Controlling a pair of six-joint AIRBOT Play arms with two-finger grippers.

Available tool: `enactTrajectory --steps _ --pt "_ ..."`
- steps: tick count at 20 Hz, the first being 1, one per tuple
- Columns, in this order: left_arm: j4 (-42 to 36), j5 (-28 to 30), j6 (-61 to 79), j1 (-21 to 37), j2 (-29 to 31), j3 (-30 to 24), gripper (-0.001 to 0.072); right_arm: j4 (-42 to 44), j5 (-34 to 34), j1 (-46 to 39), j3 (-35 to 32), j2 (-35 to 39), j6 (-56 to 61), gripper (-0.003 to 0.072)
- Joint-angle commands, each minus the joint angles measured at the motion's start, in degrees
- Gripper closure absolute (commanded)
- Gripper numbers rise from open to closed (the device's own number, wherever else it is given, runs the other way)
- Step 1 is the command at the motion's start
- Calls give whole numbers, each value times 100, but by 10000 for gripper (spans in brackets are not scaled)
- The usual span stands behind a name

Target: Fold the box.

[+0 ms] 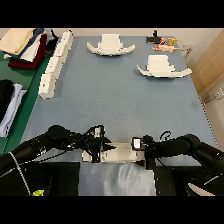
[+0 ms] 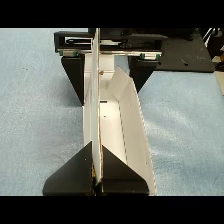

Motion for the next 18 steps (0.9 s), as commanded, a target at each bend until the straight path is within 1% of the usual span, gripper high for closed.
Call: enactTrajectory --steps 1,2,4,13,18 --pt "2 0 2 4 0 2 693 13 22 2 0 4 -4 -2" --pt "2 2 2 4 0 2 693 31 28 2 0 4 -7 1" --pt "2 2 0 4 0 2 693 31 35 4 0 4 -9 173" --pt "2 0 0 4 0 2 694 28 39 63 0 4 -111 174" --pt "2 2 0 4 0 2 694 28 149 168 0 4 -260 172"
